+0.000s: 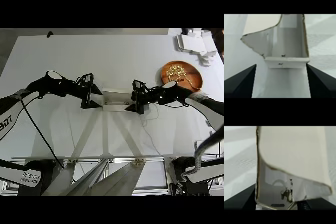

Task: Fold the box and place the chain.

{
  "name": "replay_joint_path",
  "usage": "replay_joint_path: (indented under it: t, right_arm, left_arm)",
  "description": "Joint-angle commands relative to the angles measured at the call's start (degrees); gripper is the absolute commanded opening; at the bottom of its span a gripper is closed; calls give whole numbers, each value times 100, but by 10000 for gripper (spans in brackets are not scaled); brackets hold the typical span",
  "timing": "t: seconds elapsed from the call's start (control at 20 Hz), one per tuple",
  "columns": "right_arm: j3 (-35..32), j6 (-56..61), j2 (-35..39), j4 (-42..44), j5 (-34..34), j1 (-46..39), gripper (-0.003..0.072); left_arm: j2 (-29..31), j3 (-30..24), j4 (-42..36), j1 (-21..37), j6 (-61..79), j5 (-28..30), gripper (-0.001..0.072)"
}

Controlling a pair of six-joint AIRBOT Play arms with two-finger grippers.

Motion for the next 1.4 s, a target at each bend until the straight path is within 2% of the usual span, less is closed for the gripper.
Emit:
replay_joint_path:
  t: [0.0, 0.3, 0.45, 0.55, 0.65, 0.7, 0.75, 0.8, 1.35]
  right_arm:
    - [4, 0, -2, 2, 2, 2, 398]
    - [4, 0, -2, 2, 4, 2, 398]
    - [4, 0, -2, 2, 2, 2, 398]
    - [4, 0, -2, 2, 2, 2, 398]
    - [4, 0, -2, 2, 2, 2, 398]
    - [4, 0, -2, 2, 2, 2, 398]
    - [4, 0, -2, 2, 2, 2, 398]
    - [4, 0, -2, 2, 2, 2, 398]
    - [4, 0, -2, 2, 2, 2, 398]
  left_arm:
    - [-179, 140, 170, -151, -63, -184, 700]
    - [-238, 140, 129, -234, -33, -79, 699]
    - [-286, 140, -20, -398, -9, 365, 699]
    - [-431, 140, -243, -501, -17, 483, 699]
    - [-446, 164, -79, -608, -28, 553, 680]
    - [-446, 164, -17, -638, -28, 549, 475]
    - [-444, 164, 37, -647, -22, 542, 238]
    - [-444, 164, 52, -660, -24, 551, 167]
    - [-442, 164, 63, -671, -26, 549, 159]
